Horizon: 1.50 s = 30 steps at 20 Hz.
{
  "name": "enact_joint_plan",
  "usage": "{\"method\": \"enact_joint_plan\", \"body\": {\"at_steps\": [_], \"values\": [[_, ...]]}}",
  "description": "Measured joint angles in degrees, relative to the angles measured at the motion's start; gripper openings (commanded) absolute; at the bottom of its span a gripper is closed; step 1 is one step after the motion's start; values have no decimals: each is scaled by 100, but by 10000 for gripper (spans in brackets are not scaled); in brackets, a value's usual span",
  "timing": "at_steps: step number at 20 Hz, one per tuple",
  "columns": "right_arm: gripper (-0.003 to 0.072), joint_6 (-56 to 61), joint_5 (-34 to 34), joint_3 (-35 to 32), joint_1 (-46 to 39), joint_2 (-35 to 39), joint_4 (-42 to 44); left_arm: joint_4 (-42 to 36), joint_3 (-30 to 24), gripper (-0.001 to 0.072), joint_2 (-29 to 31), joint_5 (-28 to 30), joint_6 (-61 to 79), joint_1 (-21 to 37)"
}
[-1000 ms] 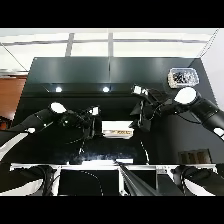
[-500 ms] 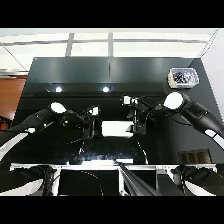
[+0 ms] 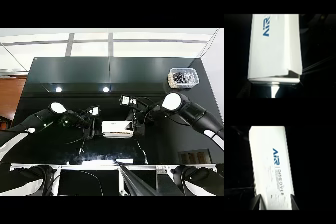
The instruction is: Fold the box and place the chain.
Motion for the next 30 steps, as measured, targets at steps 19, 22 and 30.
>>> {"method": "enact_joint_plan", "body": {"at_steps": [19, 22, 30], "values": [[274, 238, -33, -138, 166, -4, -37, 0, 0, 400, 0, 0, -2, 0], [274, 238, -35, -138, 166, -4, -31, 0, 0, 401, 0, 0, -2, 0], [274, 317, -33, -212, 166, -4, -17, 0, 0, 401, 0, 0, 2, 0]]}}
